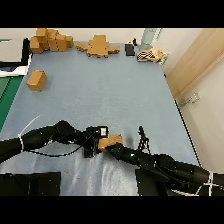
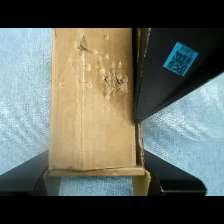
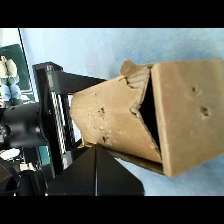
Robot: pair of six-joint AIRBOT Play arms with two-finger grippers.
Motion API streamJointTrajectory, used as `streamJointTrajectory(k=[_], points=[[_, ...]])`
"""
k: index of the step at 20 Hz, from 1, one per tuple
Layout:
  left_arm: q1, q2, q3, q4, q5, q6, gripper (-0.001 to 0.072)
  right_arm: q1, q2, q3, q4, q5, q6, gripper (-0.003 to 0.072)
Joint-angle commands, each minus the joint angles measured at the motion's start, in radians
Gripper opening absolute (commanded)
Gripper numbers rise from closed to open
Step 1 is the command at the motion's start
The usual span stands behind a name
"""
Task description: Fold the box.
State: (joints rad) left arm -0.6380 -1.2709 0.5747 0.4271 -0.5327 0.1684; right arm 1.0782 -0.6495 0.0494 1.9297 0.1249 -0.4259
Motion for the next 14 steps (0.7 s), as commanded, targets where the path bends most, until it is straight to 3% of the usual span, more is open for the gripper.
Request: streamJointTrajectory(k=[1,6,8,11,14], points=[[0.000,0.000,0.001,0.000,0.000,0.000,0.0474,0.000,-0.017,-0.001,0.013,-0.006,0.001,0.0002],[0.000,0.000,0.001,0.000,0.000,0.000,0.0474,0.000,0.030,0.018,-0.015,0.004,-0.002,0.0003],[0.000,0.000,0.001,0.000,0.000,0.000,0.0474,0.000,0.087,0.034,-0.071,-0.045,-0.004,0.0004],[0.000,0.000,0.001,0.000,0.000,0.000,0.0474,-0.026,0.175,0.079,-0.209,-0.220,-0.011,0.0004],[0.000,0.000,0.001,0.000,0.000,0.000,0.0474,-0.042,0.256,0.167,-0.429,-0.572,-0.011,0.0004]])
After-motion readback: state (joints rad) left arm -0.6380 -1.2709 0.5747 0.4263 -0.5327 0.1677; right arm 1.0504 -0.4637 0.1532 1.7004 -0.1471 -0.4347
